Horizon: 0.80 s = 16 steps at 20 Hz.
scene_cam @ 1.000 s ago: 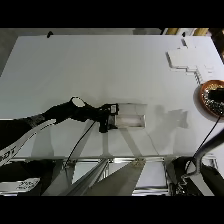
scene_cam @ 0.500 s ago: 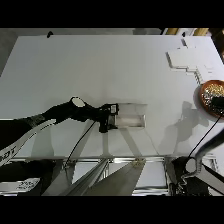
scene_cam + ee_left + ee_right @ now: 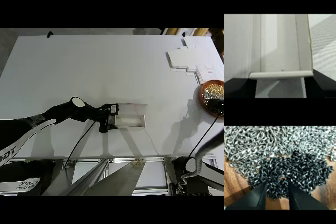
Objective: Fold the box and place the chain.
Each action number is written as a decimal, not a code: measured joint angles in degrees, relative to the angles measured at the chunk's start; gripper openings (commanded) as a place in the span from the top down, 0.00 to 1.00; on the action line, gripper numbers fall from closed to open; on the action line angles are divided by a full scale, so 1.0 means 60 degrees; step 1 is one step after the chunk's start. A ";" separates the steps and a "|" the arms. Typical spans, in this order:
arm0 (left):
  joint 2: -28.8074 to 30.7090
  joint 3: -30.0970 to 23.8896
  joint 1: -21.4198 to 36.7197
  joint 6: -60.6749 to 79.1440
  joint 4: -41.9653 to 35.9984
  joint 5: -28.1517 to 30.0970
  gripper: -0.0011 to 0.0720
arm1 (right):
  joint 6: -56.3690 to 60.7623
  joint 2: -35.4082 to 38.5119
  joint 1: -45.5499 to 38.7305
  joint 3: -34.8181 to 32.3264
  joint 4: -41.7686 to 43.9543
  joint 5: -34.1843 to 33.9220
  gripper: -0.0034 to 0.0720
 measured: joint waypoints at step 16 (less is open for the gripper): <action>0.0000 0.0000 0.0000 0.0000 0.0000 0.0000 0.87 | -0.0004 -0.0404 -0.0007 0.0004 0.0022 -0.0317 0.93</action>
